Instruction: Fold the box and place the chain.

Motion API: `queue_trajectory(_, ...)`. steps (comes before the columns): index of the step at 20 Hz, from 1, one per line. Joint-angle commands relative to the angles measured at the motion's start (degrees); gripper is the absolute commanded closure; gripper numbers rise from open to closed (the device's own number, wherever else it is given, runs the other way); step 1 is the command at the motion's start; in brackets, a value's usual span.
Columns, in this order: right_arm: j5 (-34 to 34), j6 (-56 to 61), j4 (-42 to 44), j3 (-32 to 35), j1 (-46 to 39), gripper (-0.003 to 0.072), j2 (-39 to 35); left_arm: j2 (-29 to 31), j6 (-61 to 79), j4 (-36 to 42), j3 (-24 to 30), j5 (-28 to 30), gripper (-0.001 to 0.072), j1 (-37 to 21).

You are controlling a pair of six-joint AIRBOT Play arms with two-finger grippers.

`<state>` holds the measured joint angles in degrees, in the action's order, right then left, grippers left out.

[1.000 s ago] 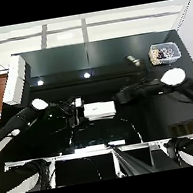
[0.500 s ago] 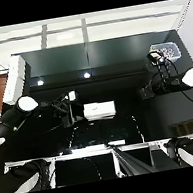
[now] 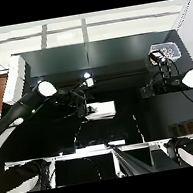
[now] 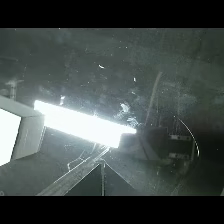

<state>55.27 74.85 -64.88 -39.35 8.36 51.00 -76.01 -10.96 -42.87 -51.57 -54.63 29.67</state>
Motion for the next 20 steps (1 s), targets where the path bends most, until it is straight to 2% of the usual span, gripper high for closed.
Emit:
queue_trajectory(1, -0.04, 0.02, -0.09, 0.04, -0.04, 0.0672, -0.07, -4.33, -1.51, -0.17, -2.05, -3.32, 0.0012, 0.7)
queue_trajectory(7, -0.09, 0.0, -0.11, 0.04, -0.04, 0.0672, -0.07, -4.66, -1.27, -0.79, -2.05, -2.34, 0.001, 3.13)
queue_trajectory(10, -0.11, 0.02, -0.09, 0.04, -0.04, 0.0672, -0.07, -4.66, -1.31, -4.68, -2.05, -1.4, 0.0008, 5.79)
queue_trajectory(13, -0.09, 0.07, -0.09, 0.04, -0.04, 0.0672, -0.07, -4.7, -2.49, -9.22, -2.03, 2.56, 0.0008, 9.11)
queue_trajectory(16, -0.13, 0.31, -0.09, 0.04, -0.04, 0.0672, -0.07, -5.86, -6.51, -15.63, -1.95, 9.53, 0.0008, 13.25)
queue_trajectory(18, -0.11, 0.39, -0.09, 0.04, -0.04, 0.0672, -0.07, -6.97, -6.64, -19.28, -1.95, 11.19, 0.0008, 15.28)
queue_trajectory(19, -0.02, 0.39, -0.11, 0.04, -0.04, 0.0672, -0.07, -7.08, -7.89, -20.76, -1.95, 11.15, 0.0046, 15.89)
queue_trajectory(20, 0.0, 0.39, -0.11, 0.04, -0.04, 0.0672, -0.07, -6.75, -11.85, -22.27, -2.12, 10.95, 0.02, 16.04)
